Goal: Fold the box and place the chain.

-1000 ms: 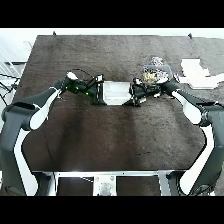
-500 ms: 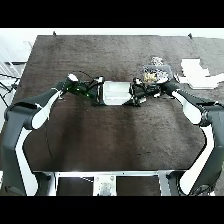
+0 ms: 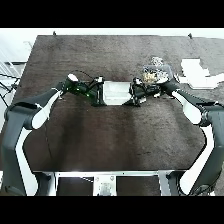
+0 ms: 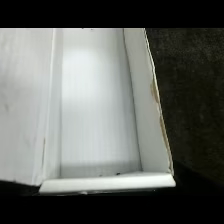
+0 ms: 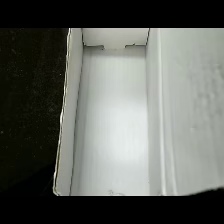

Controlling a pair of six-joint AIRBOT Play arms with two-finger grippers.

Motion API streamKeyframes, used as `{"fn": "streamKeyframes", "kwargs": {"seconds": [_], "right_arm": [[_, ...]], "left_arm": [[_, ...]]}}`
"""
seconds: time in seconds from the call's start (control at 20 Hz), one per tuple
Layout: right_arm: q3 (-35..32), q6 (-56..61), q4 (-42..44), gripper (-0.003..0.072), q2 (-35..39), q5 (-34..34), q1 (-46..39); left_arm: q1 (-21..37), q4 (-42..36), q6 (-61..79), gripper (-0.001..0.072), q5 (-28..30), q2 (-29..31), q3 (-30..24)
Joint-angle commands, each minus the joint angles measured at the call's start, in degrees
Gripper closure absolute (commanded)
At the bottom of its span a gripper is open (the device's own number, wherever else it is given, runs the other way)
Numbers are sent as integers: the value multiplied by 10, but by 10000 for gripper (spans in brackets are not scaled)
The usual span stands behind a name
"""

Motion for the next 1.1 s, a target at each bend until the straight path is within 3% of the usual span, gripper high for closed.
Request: {"fn": "streamKeyframes", "kwargs": {"seconds": [0.0,1.05], "right_arm": [[0,0,0,253,0,0,0],[0,0,0,252,0,0,0]], "left_arm": [[0,-1,6,-3,-5,0,1],[0,-13,5,-2,21,-1,0]]}}
